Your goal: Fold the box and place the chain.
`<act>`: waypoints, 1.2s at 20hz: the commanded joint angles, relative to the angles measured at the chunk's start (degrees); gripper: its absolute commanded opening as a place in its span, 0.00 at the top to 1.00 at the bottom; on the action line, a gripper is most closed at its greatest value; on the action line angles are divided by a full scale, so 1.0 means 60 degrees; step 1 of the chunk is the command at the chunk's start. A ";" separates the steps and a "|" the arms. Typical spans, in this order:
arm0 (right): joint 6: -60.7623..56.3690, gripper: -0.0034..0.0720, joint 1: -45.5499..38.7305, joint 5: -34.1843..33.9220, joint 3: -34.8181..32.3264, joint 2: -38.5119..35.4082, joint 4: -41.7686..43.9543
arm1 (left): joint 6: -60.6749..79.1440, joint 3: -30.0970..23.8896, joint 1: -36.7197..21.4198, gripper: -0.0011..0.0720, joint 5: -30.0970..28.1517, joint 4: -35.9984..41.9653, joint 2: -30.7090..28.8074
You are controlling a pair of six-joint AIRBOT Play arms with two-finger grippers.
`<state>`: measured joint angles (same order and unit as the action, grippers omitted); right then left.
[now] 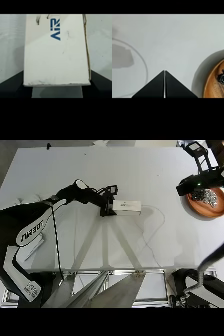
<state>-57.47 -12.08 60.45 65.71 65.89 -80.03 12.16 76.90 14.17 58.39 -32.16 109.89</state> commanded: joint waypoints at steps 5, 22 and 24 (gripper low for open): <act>-0.0200 0.94 -0.0011 -0.0004 0.0007 -0.0025 -0.0310 | -0.0382 0.0004 0.0091 0.97 0.0295 0.0066 -0.0175; -0.0200 0.94 -0.0011 -0.0004 0.0007 -0.0025 -0.0306 | -0.7799 0.0004 -0.1188 0.97 -0.5220 -0.2273 -0.3632; -0.0200 0.94 -0.0015 -0.0004 0.0007 -0.0025 -0.0310 | -0.9664 0.0004 -0.1843 0.97 -0.5053 -0.3763 -0.3646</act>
<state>-58.67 -12.12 60.40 65.69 65.76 -81.89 -29.85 76.86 7.44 30.41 -43.35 89.27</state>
